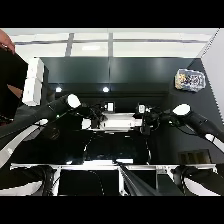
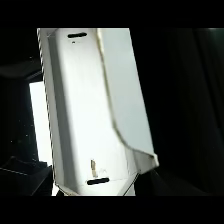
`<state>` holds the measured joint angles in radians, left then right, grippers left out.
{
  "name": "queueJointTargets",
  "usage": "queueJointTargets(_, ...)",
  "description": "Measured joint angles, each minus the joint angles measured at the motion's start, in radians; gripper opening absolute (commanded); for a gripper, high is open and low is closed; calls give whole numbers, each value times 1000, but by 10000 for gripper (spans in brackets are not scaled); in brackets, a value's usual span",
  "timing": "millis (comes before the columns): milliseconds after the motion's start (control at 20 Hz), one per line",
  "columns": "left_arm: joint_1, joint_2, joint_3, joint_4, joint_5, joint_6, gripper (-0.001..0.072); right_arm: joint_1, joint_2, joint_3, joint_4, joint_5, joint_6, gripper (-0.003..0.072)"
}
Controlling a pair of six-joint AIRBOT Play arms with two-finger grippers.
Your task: Fold the box and place the chain.
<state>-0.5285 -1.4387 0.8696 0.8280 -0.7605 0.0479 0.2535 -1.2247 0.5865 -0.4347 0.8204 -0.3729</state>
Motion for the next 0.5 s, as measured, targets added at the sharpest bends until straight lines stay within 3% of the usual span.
queueJointTargets(500, 0, 0, 0, 0, 0, -26, 25, -3, -56, 37, -53, 32, 5, 706)
